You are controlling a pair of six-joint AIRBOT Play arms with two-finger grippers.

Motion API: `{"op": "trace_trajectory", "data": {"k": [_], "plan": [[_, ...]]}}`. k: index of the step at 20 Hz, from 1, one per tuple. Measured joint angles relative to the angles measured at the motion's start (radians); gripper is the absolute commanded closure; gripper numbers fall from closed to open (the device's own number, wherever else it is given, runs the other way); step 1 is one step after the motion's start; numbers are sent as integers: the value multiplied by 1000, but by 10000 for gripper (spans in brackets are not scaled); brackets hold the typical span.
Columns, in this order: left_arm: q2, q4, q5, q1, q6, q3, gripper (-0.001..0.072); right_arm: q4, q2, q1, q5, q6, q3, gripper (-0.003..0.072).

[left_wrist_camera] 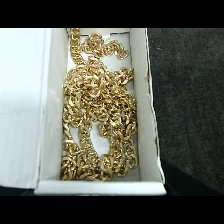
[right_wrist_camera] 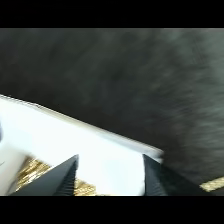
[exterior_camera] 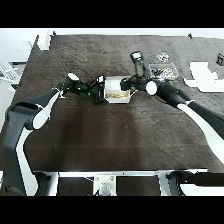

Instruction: Fold the box and place the chain.

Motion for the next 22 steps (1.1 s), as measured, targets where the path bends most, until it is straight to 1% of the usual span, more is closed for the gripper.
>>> {"op": "trace_trajectory", "data": {"k": [3, 5, 6, 7, 11, 15, 22], "plan": [[0, 0, 0, 0, 0, 0, 231, 6, 23, -58, 18, 2, -4, 157], [0, 0, 0, 0, 0, 0, 231, 6, 15, -108, 14, 21, -8, 159], [0, 0, 0, 0, 0, 0, 231, 7, 4, -135, 7, 38, -11, 187], [0, 0, 0, 0, 0, 0, 231, 8, -9, -161, -3, 56, -12, 211], [0, 0, 0, 0, 0, 0, 231, 18, -81, -246, -40, 134, -14, 209], [0, 0, 0, 0, 0, 0, 231, 41, -156, -293, -54, 163, 0, 209], [0, 0, 0, 0, 0, 0, 231, 72, -265, -321, -80, 166, 92, 214]]}}
